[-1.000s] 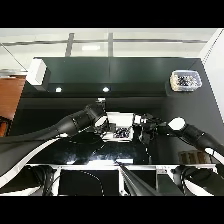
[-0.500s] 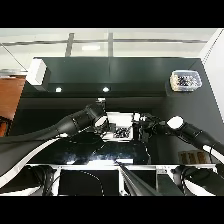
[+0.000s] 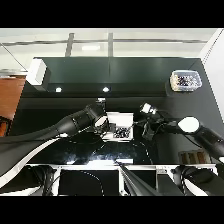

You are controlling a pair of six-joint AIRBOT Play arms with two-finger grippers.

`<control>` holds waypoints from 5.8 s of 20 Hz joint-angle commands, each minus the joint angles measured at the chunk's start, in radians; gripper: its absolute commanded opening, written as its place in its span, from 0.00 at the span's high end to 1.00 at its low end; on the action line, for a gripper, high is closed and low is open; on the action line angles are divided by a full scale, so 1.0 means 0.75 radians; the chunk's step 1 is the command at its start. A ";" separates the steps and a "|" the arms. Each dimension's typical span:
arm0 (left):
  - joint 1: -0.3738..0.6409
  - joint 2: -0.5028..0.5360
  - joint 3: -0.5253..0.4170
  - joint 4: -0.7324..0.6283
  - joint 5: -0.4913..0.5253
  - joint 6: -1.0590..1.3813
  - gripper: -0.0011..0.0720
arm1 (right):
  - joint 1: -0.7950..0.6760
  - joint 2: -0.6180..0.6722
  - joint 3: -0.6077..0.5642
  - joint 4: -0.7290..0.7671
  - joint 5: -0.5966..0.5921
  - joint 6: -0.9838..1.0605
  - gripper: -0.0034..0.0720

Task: Fold the box and place the chain.

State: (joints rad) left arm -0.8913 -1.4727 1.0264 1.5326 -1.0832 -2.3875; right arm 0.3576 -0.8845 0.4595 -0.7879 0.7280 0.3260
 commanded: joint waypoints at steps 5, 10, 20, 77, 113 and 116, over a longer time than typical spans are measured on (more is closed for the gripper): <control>0.002 -0.001 -0.001 0.000 0.002 0.001 0.95 | -0.027 0.238 0.115 0.446 0.404 0.544 0.88; 0.002 -0.009 -0.001 -0.001 0.002 0.001 0.95 | 0.075 0.215 0.115 0.478 0.203 0.559 0.63; 0.002 -0.042 -0.001 -0.002 -0.003 0.002 0.95 | -0.374 0.214 0.116 0.246 0.410 0.677 0.16; 0.522 0.249 -0.592 -1.451 0.432 3.523 0.01 | -0.441 0.213 0.115 0.093 0.480 0.708 0.16; 0.460 0.223 -0.563 -1.381 0.431 3.527 0.42 | -0.133 -0.390 0.518 -0.051 0.762 0.223 0.03; 0.460 0.223 -0.563 -1.381 0.431 3.527 0.42 | -0.038 -0.390 0.511 -0.142 0.745 0.223 0.03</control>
State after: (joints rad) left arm -0.5453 -1.3045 0.6037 0.4965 -0.7597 0.2577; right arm 0.2768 -1.1774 0.8459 -0.8242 1.2709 0.5095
